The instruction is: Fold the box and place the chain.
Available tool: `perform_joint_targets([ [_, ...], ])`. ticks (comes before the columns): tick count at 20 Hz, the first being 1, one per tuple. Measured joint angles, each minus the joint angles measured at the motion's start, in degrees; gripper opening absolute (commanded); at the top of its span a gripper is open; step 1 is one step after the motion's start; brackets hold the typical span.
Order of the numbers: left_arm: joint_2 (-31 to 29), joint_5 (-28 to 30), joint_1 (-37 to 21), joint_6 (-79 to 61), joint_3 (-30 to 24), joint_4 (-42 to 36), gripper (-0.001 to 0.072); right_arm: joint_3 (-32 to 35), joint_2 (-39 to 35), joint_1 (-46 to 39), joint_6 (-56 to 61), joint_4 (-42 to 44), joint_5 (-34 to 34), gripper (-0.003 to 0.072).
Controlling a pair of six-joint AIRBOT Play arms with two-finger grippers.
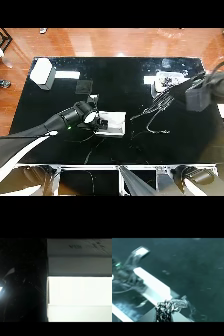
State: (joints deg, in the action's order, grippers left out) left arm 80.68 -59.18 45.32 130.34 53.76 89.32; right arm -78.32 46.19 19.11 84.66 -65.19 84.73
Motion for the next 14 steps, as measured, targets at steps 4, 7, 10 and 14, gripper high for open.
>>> perform_joint_targets([
  [4,0.0,0.0,0.0,0.0,0.0,-0.02,0.0027,3.85,0.0,5.03,0.39,4.35,-5.51,0.0022],
  [7,0.0,-0.02,0.0,0.0,0.0,-0.02,0.0027,5.68,0.76,8.48,0.39,6.36,-10.43,0.0022],
  [10,0.0,-0.02,0.0,0.0,0.0,-0.02,0.0026,7.06,2.58,11.56,0.39,7.1,-15.13,0.0022],
  [14,0.0,-0.02,0.0,0.0,0.0,-0.02,0.0027,7.8,6.14,15.02,0.11,7.5,-18.97,0.0022],
])
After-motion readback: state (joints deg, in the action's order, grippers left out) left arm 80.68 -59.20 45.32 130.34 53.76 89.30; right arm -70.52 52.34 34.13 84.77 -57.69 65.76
